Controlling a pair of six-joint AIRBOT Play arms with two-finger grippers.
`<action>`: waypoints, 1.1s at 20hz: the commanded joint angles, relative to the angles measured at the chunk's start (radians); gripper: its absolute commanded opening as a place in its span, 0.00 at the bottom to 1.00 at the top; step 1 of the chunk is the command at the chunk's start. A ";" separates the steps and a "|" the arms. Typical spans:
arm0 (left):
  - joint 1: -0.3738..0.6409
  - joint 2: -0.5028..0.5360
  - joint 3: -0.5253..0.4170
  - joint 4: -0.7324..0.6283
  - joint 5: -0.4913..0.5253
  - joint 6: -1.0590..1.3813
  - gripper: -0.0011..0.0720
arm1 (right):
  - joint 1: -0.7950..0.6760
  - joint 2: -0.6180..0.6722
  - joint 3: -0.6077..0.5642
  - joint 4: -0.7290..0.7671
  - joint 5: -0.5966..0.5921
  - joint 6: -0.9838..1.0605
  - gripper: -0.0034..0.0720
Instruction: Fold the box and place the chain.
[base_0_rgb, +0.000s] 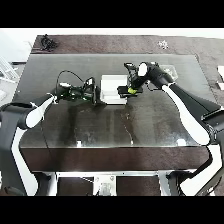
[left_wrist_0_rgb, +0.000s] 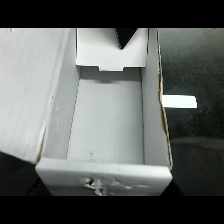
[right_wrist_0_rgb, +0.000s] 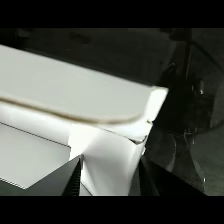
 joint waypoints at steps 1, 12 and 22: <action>0.000 0.001 0.000 0.000 0.000 0.000 0.87 | 0.006 -0.016 0.000 -0.077 0.002 0.051 0.60; 0.000 0.001 0.000 0.000 0.000 0.000 0.87 | 0.017 -0.049 0.050 -0.084 0.002 0.063 0.60; 0.000 0.001 0.000 0.000 0.000 0.000 0.87 | 0.059 -0.050 0.051 -0.096 0.002 0.086 0.38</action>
